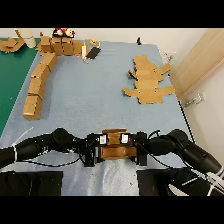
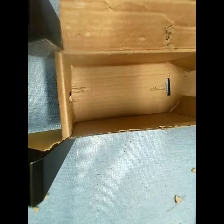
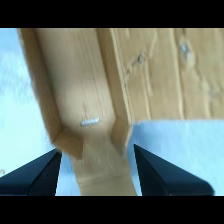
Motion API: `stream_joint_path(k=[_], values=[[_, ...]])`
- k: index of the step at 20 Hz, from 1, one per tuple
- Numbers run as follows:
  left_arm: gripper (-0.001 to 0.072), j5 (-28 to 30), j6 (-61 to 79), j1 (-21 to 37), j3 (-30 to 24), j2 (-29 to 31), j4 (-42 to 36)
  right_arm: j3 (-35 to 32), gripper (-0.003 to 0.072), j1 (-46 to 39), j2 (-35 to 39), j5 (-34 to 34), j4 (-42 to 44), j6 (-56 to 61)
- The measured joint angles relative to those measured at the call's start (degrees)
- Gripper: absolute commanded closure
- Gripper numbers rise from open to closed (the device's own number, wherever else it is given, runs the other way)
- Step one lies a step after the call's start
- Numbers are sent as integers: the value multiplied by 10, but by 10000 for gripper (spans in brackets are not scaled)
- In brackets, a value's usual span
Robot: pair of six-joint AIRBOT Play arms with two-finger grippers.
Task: Fold the box.
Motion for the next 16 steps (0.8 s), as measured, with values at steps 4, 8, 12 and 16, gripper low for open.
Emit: stream_joint_path(k=[4, 8, 12, 16], values=[[116, 0, 0, 0, 0, 0, 0, 6, -22, 0, 55, -35, -17, 28], [116, 0, 0, 0, 0, 0, 0, 14, -22, 0, 116, -90, 2, 103], [117, 0, 0, 0, 0, 0, 0, 16, -20, 0, 165, -148, 81, 151], [116, 0, 0, 0, 0, 0, 0, 17, -20, 0, 191, -179, 151, 181]])
